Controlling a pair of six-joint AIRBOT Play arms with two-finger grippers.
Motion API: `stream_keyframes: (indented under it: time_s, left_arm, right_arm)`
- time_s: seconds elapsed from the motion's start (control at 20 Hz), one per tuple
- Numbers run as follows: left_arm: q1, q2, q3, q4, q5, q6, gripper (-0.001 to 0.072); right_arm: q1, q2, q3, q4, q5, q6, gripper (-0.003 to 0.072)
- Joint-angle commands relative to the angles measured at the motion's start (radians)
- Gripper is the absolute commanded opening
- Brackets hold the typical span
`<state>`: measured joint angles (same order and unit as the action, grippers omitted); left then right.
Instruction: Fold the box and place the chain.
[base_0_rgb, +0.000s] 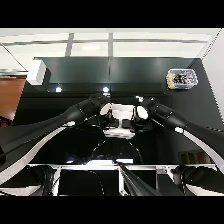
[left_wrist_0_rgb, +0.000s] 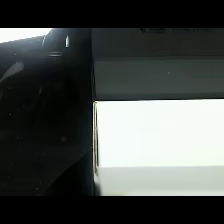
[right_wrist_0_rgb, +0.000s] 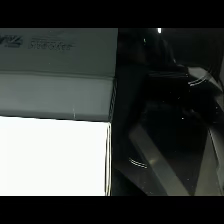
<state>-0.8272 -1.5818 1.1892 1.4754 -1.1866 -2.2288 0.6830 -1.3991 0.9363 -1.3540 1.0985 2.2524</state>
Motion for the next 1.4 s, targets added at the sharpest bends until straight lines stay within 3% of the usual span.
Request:
stream_keyframes:
  time_s: [0.0, 0.05, 0.1, 0.15, 0.2, 0.4, 0.7, 0.95, 1.05, 1.2, 1.25, 1.3, 1.35]
  left_arm:
    - [0.000, 0.000, 0.000, 0.004, -0.001, 0.003, 0.0027]
    - [0.000, 0.000, 0.000, 0.004, -0.001, 0.003, 0.0027]
    - [0.000, 0.000, 0.000, 0.004, -0.001, 0.003, 0.0027]
    - [0.000, 0.000, 0.000, 0.004, -0.001, 0.003, 0.0027]
    - [0.000, 0.000, 0.000, 0.004, -0.001, 0.003, 0.0027]
    - [0.001, 0.000, 0.000, 0.004, -0.001, 0.003, 0.0027]
    - [0.001, 0.000, 0.000, 0.004, 0.000, 0.003, 0.0027]
    - [0.000, 0.000, 0.000, 0.004, -0.001, 0.003, 0.0027]
    - [0.001, 0.000, 0.000, 0.004, 0.000, 0.003, 0.0027]
    - [0.001, 0.000, 0.000, 0.004, -0.001, 0.003, 0.0027]
    - [0.001, 0.000, 0.000, 0.004, 0.000, 0.003, 0.0027]
    - [0.000, 0.000, 0.000, 0.004, -0.001, 0.003, 0.0027]
    - [0.001, 0.000, 0.000, 0.004, -0.001, 0.003, 0.0027]
  right_arm:
    - [-0.002, 0.000, 0.000, -0.004, -0.001, -0.020, 0.0016]
    - [-0.002, 0.000, 0.000, -0.004, 0.000, -0.020, 0.0019]
    - [-0.003, 0.000, 0.000, -0.005, 0.000, -0.020, 0.0073]
    - [-0.005, 0.000, 0.000, -0.005, 0.002, -0.020, 0.0247]
    - [-0.009, 0.003, 0.002, -0.005, 0.008, -0.022, 0.0278]
    - [-0.018, 0.040, 0.056, -0.006, 0.029, -0.092, 0.0274]
    - [-0.094, 0.238, 0.131, -0.034, 0.099, -0.228, 0.0274]
    - [-0.256, 0.325, 0.130, -0.448, 0.206, -0.294, 0.0274]
    - [-0.332, 0.322, 0.115, -0.605, 0.114, -0.296, 0.0273]
    - [-0.491, 0.309, 0.067, -0.609, -0.166, -0.293, 0.0269]
    - [-0.545, 0.287, 0.060, -0.608, -0.225, -0.270, 0.0223]
    - [-0.597, 0.253, 0.060, -0.600, -0.259, -0.237, 0.0236]
    - [-0.655, 0.206, 0.061, -0.577, -0.313, -0.233, 0.0444]
